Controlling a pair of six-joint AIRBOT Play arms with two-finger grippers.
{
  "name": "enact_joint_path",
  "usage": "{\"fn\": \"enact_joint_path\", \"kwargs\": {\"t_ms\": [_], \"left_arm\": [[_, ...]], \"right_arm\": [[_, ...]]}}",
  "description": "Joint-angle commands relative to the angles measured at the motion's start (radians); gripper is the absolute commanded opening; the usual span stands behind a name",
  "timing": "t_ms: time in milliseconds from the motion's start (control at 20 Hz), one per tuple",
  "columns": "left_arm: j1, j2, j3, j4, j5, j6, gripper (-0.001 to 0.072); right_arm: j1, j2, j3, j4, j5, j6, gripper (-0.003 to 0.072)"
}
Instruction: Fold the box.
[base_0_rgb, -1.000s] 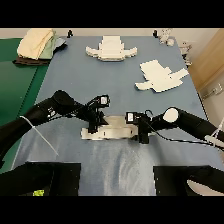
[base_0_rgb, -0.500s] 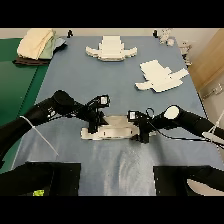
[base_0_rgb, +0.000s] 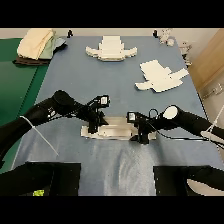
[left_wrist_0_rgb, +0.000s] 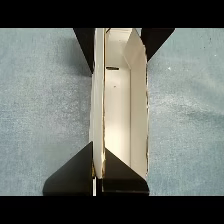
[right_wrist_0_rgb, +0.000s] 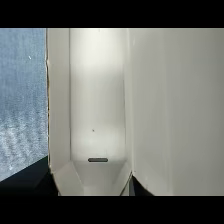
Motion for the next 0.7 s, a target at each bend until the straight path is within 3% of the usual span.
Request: {"fn": "enact_joint_path", "kwargs": {"t_ms": [0, 50, 100, 150, 650], "left_arm": [[0.000, 0.000, 0.000, 0.000, 0.000, 0.000, 0.0017], [0.000, 0.000, 0.000, 0.000, 0.000, 0.000, 0.0016], [0.000, 0.000, 0.000, 0.000, 0.000, 0.000, 0.0017], [0.000, 0.000, 0.000, 0.000, 0.000, 0.000, 0.0016], [0.000, 0.000, 0.000, 0.000, 0.000, 0.000, 0.0016]], "right_arm": [[0.001, -0.002, 0.000, -0.010, 0.007, 0.000, 0.0604], [0.001, -0.002, 0.000, -0.010, 0.006, 0.001, 0.0618], [0.000, -0.002, 0.000, -0.013, -0.005, 0.013, 0.0706], [0.000, -0.002, 0.000, -0.014, -0.011, 0.025, 0.0720], [-0.007, -0.003, -0.010, 0.037, -0.028, 0.029, 0.0720]]}}
